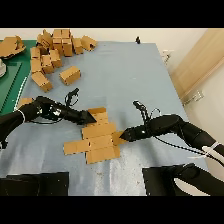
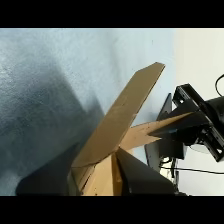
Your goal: Fold the box.
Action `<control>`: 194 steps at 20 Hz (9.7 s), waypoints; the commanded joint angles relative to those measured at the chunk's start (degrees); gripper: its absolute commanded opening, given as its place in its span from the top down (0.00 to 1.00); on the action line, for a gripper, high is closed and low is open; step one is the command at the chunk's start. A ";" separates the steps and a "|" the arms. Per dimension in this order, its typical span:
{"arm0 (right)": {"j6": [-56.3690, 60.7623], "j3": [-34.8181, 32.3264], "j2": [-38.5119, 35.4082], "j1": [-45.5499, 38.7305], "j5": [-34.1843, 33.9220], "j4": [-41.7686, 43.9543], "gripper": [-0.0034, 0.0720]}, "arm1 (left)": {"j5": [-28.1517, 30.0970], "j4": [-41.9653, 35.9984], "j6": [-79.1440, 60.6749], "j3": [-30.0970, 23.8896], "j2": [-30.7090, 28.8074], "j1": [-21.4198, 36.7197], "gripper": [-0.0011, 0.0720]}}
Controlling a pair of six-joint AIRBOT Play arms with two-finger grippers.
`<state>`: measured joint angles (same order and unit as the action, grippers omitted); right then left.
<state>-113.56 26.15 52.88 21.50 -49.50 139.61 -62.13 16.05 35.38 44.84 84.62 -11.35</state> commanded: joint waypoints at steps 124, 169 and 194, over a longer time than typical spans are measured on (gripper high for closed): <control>24.65 3.45 -29.66 35.45 -21.51 -43.67 0.95 | 6.03 -10.95 -62.58 -3.37 -2.64 -13.29 0.97; 39.54 -3.15 -6.45 45.55 8.92 -89.59 0.00 | 6.03 -10.95 -62.58 -3.37 -2.64 -13.31 0.97; -56.83 2.56 3.63 6.49 6.54 -12.85 0.00 | 6.03 -10.95 -62.58 -3.37 -2.64 -13.31 0.97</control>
<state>-160.38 25.93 52.18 30.13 -36.32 121.69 -56.10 5.10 -27.18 41.41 82.00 -24.67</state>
